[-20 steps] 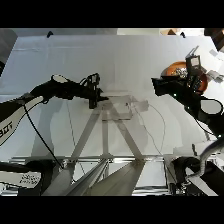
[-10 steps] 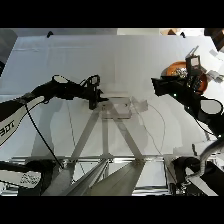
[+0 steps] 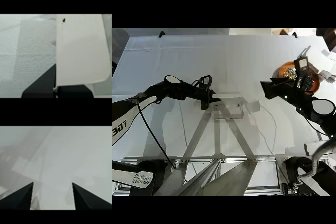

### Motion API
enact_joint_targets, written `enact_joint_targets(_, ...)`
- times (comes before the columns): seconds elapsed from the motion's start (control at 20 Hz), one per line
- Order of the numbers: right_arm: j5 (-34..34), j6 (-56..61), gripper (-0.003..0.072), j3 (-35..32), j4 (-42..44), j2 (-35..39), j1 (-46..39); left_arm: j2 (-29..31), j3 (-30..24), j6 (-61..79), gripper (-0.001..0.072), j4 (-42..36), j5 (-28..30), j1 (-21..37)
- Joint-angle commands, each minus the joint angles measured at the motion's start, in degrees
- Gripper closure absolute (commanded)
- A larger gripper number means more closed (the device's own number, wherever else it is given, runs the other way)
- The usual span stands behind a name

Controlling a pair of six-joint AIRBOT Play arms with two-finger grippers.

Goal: Fold the box and place the chain.

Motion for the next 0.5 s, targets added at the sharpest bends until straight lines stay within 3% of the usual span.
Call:
enact_joint_targets(0.0,12.04,-7.04,0.0102,0.04,-4.28,1.14,0.00,-0.04,-0.04,0.00,0.0696,0.15,0.04,0.02)
enact_joint_targets(0.25,22.12,-30.82,0.0100,0.02,-6.78,1.68,0.00,-0.04,-0.04,0.00,0.0696,0.15,0.04,0.02)
enact_joint_targets(0.35,22.84,-33.03,0.0004,0.02,-9.14,1.68,0.00,-0.04,-0.04,0.00,0.0696,0.15,0.04,0.02)
enact_joint_targets(0.45,22.82,-33.03,-0.0017,0.02,-12.22,1.62,0.00,-0.04,-0.04,0.00,0.0696,0.15,0.04,0.02)
